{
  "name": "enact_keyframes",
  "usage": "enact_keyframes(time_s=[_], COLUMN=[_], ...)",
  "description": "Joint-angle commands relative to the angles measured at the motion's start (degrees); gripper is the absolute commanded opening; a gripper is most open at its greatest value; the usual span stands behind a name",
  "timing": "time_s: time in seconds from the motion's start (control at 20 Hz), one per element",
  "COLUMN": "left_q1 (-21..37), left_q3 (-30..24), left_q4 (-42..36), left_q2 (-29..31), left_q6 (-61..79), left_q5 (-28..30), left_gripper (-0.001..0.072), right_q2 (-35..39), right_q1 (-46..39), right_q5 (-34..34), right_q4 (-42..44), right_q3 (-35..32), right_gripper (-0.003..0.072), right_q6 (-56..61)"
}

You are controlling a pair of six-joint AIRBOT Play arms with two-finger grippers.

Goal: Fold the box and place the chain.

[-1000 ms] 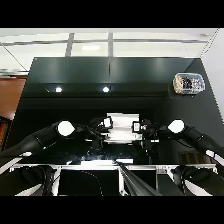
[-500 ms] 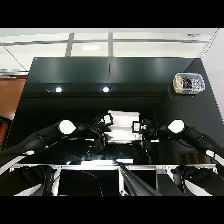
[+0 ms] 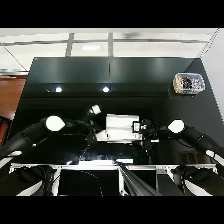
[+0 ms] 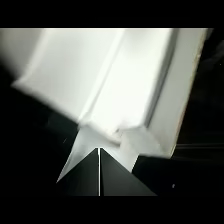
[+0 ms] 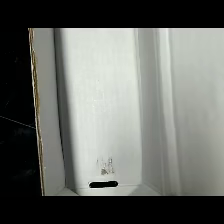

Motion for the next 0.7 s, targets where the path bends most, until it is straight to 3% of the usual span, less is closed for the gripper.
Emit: enact_keyframes(time_s=[0.0, 0.25, 0.35, 0.5, 0.65], left_q1=[11.28, 32.06, 36.54, 36.76, 31.89], left_q3=[-0.13, -1.70, -3.78, -6.10, -6.34], left_q4=[7.21, 7.04, 4.33, -0.79, -7.08], left_q2=[5.40, 5.11, 3.17, -2.86, -9.38], left_q6=[-14.62, -49.16, -50.69, -45.51, -39.06], left_q5=[-7.32, -13.05, -18.29, -25.24, -25.24], left_gripper=[0.0025, 0.0025, 0.0025, 0.0025, 0.0025], right_q2=[0.00, -0.02, -0.02, -0.02, -0.02], right_q1=[0.02, 0.02, 0.02, 0.02, 0.02], right_q5=[0.00, 0.02, 0.00, 0.00, 0.00], right_q4=[-0.02, -0.04, -0.04, -0.04, -0.02], right_q3=[0.02, 0.02, 0.02, 0.02, 0.02], right_gripper=[0.0109, 0.0109, 0.0109, 0.0109, 0.0109], right_q6=[-0.07, -0.04, -0.07, -0.07, -0.07])
